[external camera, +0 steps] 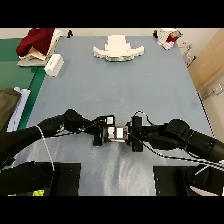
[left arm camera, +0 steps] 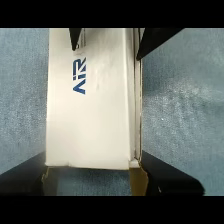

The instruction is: Fold the box.

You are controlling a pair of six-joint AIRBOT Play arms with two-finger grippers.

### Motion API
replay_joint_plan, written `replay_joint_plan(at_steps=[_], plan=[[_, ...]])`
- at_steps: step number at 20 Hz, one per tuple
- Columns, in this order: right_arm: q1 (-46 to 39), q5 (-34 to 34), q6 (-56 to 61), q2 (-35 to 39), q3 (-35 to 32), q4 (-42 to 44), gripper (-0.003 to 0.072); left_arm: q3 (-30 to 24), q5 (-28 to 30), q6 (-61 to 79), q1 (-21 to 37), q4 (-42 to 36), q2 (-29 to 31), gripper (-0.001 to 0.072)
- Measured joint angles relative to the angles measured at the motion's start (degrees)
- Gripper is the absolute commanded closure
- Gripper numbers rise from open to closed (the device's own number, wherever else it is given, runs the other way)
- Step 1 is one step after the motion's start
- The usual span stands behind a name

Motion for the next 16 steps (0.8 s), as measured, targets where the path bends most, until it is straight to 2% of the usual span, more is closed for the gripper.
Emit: replay_joint_plan(at_steps=[9, 10, 16], plan=[[0.02, 0.37, 0.00, 0.13, 0.00, 0.15, 0.0231, 0.00, 0.04, -0.02, 0.00, -0.04, 0.00, 0.0290], [0.02, 0.37, 0.00, 0.20, 0.00, 0.13, 0.0299, -0.02, 0.04, -0.02, 0.00, -0.04, 0.00, 0.0290], [0.02, 0.46, 0.00, 0.81, 0.00, 0.17, 0.0348, 0.00, 0.04, -0.04, 0.00, -0.07, 0.00, 0.0290]])
